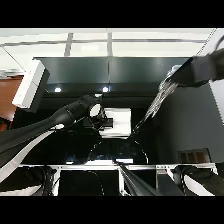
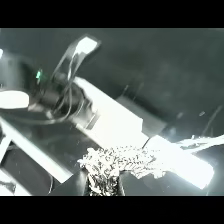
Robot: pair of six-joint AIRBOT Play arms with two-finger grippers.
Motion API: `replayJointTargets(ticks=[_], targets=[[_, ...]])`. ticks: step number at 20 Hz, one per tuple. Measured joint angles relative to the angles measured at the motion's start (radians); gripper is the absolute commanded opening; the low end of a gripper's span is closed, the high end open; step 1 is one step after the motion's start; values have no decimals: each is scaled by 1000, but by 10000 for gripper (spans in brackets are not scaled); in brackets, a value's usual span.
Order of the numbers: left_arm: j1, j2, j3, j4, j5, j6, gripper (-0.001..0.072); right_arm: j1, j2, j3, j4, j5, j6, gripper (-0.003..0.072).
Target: Fold the box and place the chain.
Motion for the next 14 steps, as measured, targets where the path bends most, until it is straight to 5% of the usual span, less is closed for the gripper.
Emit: replayJointTargets(ticks=[14], targets=[[0,0,0,4,1,0,26,176,11,-322,171,-206,-43,11]])
